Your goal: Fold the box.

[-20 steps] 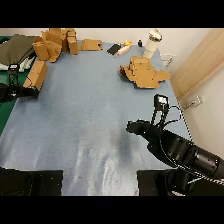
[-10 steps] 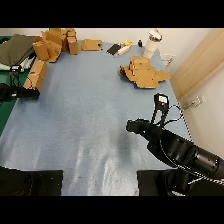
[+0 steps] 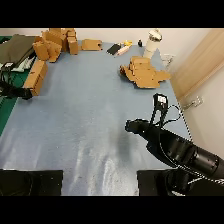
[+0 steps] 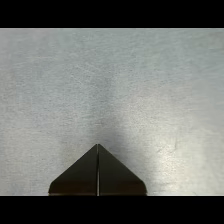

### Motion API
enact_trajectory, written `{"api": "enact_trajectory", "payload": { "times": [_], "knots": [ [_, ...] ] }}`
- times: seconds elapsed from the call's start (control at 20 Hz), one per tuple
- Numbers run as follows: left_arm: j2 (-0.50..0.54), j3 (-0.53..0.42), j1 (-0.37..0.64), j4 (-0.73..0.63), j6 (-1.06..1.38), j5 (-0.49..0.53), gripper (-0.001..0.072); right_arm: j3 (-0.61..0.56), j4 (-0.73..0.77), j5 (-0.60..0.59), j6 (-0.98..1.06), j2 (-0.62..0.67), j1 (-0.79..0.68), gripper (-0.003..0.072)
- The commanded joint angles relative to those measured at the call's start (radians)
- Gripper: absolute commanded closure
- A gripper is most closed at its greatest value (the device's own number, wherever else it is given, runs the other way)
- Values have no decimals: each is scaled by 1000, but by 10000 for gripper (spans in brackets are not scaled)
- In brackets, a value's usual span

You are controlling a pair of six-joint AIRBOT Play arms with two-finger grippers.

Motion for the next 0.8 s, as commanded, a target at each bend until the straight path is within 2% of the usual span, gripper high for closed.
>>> {"api": "enact_trajectory", "payload": {
  "times": [0.0, 0.1, 0.2, 0.3, 0.4, 0.55, 0.65, 0.75],
  "knots": [
    [77, 24, -24, 62, -30, -213, 694, 1, 52, 19, -27, -31, -25, 681],
    [143, 24, -72, 62, -55, -248, 700, 17, 171, 54, -154, -80, -117, 681],
    [215, 24, -174, 62, -80, -278, 703, 79, 332, 92, -388, -161, -251, 681],
    [262, 24, -330, 62, -165, -310, 703, 185, 508, 95, -642, -276, -373, 681],
    [262, 21, -504, 69, -241, -352, 703, 304, 643, 90, -823, -404, -436, 681],
    [224, 17, -722, 79, -335, -355, 703, 461, 678, 47, -904, -572, -439, 681],
    [193, 18, -807, 78, -382, -345, 703, 517, 735, 41, -922, -649, -439, 681],
    [180, 18, -849, 78, -385, -335, 698, 526, 792, 46, -919, -681, -439, 681]
  ]
}}
